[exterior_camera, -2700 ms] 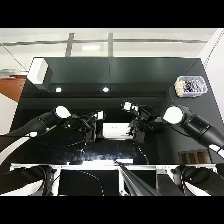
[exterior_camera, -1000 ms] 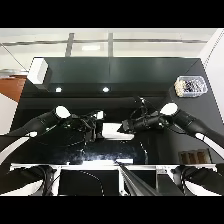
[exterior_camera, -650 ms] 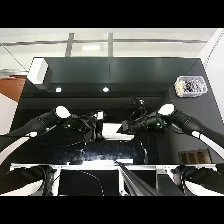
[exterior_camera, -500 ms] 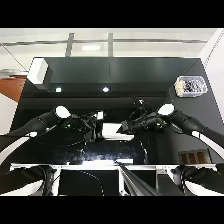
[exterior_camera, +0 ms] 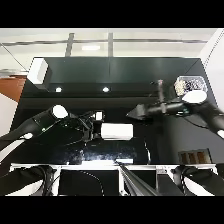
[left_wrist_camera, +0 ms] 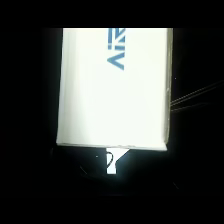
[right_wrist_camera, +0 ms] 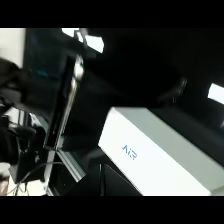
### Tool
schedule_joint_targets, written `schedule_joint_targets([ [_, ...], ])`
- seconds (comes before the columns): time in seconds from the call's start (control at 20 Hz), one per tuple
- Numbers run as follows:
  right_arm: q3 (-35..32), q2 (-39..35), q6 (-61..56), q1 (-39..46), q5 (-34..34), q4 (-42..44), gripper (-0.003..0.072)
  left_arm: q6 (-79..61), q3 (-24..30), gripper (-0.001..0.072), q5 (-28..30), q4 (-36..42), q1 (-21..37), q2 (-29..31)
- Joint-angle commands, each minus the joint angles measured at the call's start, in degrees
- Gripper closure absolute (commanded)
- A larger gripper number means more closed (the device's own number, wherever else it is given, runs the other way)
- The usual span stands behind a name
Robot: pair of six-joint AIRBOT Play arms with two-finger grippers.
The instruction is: Fold the box and place the chain.
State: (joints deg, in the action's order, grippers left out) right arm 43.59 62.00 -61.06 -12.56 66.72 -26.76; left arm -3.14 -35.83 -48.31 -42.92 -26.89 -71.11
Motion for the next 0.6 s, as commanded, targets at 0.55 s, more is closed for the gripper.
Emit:
schedule_joint_targets([
  [0.55,1.16,-7.32,-0.07,16.83,4.81,-9.51,0.0645,16.87,-8.5,-0.0001,-5.77,-5.14,-1.92,8.22],
])
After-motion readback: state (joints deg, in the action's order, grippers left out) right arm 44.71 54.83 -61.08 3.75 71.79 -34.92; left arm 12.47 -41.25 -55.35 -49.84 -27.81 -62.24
